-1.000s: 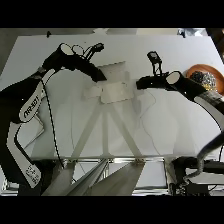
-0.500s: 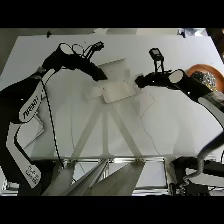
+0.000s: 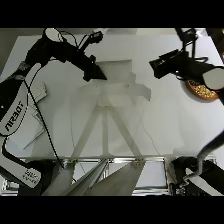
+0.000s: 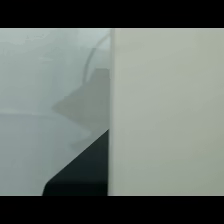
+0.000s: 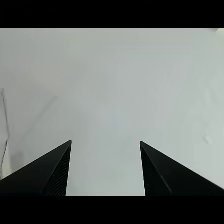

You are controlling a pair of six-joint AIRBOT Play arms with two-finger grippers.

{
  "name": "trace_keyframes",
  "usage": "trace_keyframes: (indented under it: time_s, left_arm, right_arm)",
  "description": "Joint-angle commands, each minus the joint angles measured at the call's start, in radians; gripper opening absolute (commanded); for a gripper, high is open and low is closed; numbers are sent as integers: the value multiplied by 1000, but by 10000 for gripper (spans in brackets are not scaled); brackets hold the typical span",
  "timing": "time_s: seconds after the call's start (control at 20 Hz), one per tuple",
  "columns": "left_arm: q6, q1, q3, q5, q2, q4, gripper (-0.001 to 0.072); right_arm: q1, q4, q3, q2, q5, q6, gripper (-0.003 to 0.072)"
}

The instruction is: Fold the box and place the chain.

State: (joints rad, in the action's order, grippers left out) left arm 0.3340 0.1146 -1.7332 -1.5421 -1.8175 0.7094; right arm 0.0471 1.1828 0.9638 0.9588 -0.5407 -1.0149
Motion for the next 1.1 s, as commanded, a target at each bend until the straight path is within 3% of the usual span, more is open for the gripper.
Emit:
trace_keyframes:
  time_s: [0.0, 0.15, 0.25, 0.55, 1.05]
  left_arm:
    - [-21, 66, 52, 37, 10, 79, 4]
    - [-35, 140, 133, 254, 0, 102, 3]
    - [-56, 161, 144, 332, -31, 79, 3]
    - [-65, 158, 144, 368, -138, 63, 5]
    - [-111, 158, 144, 440, -144, 38, 4]
  right_arm:
    - [0, 79, 0, -90, -49, -32, 469]
    - [0, 92, 0, -83, -122, -34, 468]
    - [0, 100, 0, -76, -148, -35, 468]
    - [0, 102, 0, -35, -150, -35, 468]
    - [0, 100, 0, 100, -150, -36, 468]
